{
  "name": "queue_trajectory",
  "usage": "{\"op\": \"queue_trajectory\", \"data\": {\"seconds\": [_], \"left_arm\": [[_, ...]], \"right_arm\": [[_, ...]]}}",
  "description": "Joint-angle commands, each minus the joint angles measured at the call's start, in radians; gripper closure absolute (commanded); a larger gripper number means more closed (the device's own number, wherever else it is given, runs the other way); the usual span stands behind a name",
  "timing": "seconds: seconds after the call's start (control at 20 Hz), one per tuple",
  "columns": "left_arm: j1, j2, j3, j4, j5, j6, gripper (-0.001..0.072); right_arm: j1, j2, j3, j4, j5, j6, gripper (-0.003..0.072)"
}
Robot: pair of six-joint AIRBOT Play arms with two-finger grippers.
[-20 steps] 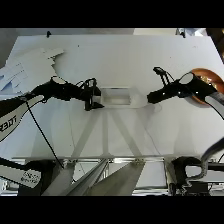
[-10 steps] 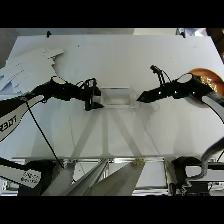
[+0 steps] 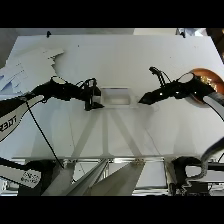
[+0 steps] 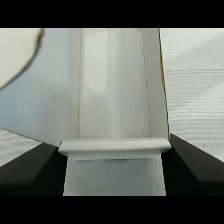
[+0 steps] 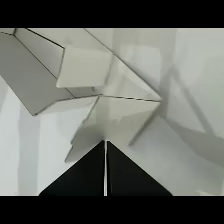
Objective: Fold the box and place the chain.
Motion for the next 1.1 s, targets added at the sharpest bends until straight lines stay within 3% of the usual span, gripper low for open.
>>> {"op": "queue_trajectory", "data": {"seconds": [0.0, 0.15, 0.5, 0.7, 1.05], "left_arm": [[0.0, 0.0, 0.0, 0.0, 0.0, 0.0, 0.0334], [0.0, 0.0, 0.0, 0.0, 0.0, 0.0, 0.0334], [0.0, 0.0, 0.0, 0.001, 0.0, 0.0, 0.0334], [0.0, 0.0, 0.0, 0.0, 0.0, 0.0, 0.0334], [0.0, 0.0, 0.0, 0.001, 0.0, 0.0, 0.0334]], "right_arm": [[-0.039, 0.037, 0.0, -0.106, 0.0, 0.026, 0.0677], [-0.047, 0.037, -0.006, -0.201, -0.024, 0.056, 0.0678], [-0.013, 0.036, -0.099, -0.113, -0.143, 0.05, 0.0681], [0.014, 0.036, -0.103, 0.024, -0.163, -0.01, 0.0681], [0.031, 0.011, -0.103, 0.037, -0.212, -0.01, 0.0682]]}}
